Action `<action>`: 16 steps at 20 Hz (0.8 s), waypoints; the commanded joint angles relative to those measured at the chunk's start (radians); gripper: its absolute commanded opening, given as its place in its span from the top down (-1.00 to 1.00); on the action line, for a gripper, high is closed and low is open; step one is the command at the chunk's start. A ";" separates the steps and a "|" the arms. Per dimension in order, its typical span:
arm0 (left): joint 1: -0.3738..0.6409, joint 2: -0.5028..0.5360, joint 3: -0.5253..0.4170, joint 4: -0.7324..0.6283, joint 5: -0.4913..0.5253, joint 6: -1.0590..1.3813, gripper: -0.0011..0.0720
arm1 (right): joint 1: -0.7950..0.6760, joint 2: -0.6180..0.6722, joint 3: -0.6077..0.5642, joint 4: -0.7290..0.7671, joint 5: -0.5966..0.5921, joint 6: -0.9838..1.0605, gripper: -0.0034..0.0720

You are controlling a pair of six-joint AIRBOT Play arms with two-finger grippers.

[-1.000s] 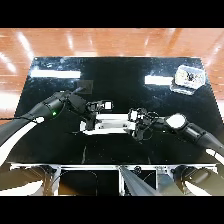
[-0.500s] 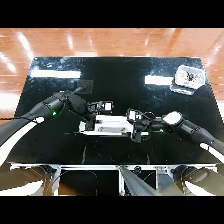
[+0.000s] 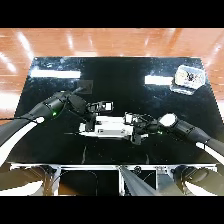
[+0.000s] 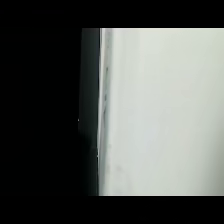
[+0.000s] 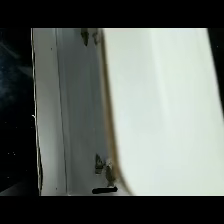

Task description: Fold the box and place the chain.

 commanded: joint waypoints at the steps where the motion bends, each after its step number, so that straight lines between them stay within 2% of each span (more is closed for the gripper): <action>1: 0.000 -0.001 0.001 0.000 0.007 -0.020 0.92 | 0.001 -0.006 0.000 -0.016 -0.006 0.010 -0.96; 7: 0.000 -0.001 0.001 0.000 0.006 -0.020 0.92 | 0.068 -0.018 0.001 -0.018 -0.051 0.011 -0.96; 16: 0.000 -0.001 0.001 0.000 0.047 -0.027 0.92 | 0.072 -0.018 0.001 -0.014 -0.086 0.036 -0.96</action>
